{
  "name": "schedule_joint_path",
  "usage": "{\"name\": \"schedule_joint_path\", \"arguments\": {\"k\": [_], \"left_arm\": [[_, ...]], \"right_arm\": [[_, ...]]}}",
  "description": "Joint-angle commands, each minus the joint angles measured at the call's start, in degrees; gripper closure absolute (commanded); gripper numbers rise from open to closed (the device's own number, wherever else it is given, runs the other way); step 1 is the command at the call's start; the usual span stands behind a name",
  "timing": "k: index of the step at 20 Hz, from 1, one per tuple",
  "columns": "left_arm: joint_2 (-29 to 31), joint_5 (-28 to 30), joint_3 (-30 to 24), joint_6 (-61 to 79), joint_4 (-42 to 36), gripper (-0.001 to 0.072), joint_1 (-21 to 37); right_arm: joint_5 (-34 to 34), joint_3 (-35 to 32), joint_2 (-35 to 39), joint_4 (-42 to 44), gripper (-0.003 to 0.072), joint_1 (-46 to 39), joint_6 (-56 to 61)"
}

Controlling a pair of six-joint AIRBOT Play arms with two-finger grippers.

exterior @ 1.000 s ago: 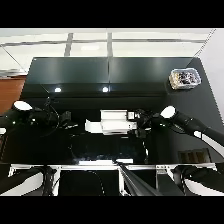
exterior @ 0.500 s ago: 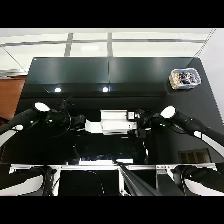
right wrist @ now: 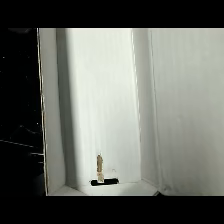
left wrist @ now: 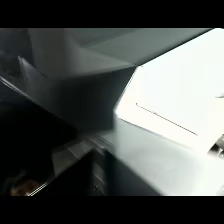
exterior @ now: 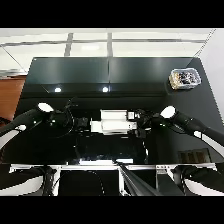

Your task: Fold the box and place the chain.

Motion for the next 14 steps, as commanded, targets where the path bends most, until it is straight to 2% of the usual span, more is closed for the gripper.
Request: {"name": "schedule_joint_path", "arguments": {"k": [1, 2, 3, 10, 14], "left_arm": [[-0.04, -0.57, 0.17, 1.25, -0.9, 0.0341, -0.09], [-0.04, -0.79, 0.42, 1.22, -0.9, 0.016, -0.09], [-0.04, -1.09, 0.87, 1.2, -0.9, 0.0079, -0.09], [-0.04, -6.16, 6.58, 1.2, -1.11, 0.0075, -0.42], [-0.07, -6.69, 7.96, 1.18, -1.79, 0.0087, -3.3]], "right_arm": [[0.0, -0.02, -0.02, 0.0, 0.0546, 0.02, 0.0], [0.0, -0.02, -0.02, 0.0, 0.0546, 0.02, 0.0], [0.0, -0.02, -0.02, 0.0, 0.0546, 0.02, 0.0], [0.0, -0.02, -0.02, 0.0, 0.0546, 0.02, 0.0], [0.0, -0.02, -0.02, 0.0, 0.0546, 0.02, 0.0]]}}
